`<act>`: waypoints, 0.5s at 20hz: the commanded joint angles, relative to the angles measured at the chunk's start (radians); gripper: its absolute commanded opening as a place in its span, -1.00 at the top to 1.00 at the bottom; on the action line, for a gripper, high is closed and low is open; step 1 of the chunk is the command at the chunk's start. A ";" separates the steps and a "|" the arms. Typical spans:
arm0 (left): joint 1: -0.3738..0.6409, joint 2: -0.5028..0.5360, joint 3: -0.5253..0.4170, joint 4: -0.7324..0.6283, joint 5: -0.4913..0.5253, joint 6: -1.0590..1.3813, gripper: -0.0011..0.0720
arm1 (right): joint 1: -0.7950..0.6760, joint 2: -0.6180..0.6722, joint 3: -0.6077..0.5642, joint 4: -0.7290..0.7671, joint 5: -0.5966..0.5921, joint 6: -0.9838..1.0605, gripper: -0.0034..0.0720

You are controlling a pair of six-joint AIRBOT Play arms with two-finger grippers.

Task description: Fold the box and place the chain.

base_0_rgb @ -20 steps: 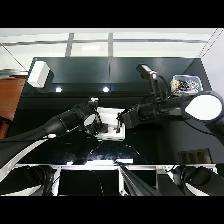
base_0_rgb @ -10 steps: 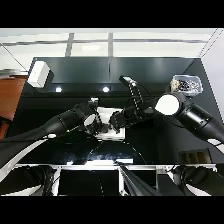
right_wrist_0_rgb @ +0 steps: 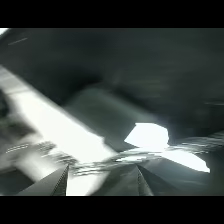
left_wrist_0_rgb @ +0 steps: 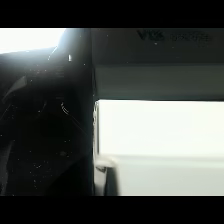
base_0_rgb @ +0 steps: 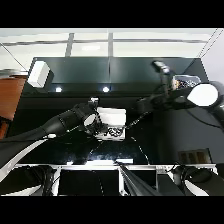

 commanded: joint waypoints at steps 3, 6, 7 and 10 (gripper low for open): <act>0.000 0.000 0.000 0.000 0.000 0.001 0.88 | -0.224 0.016 -0.137 -0.414 -0.146 0.293 -1.00; 0.000 0.000 -0.001 0.000 -0.001 0.001 0.88 | -0.299 -0.083 -0.189 -0.426 -0.279 0.435 -1.00; 0.000 0.000 -0.001 0.000 0.000 0.001 0.88 | -0.313 -0.122 -0.189 -0.436 -0.334 0.478 -1.00; 0.001 0.000 0.000 0.000 -0.001 0.001 0.88 | -0.327 -0.244 -0.177 -0.440 -0.506 0.565 -0.97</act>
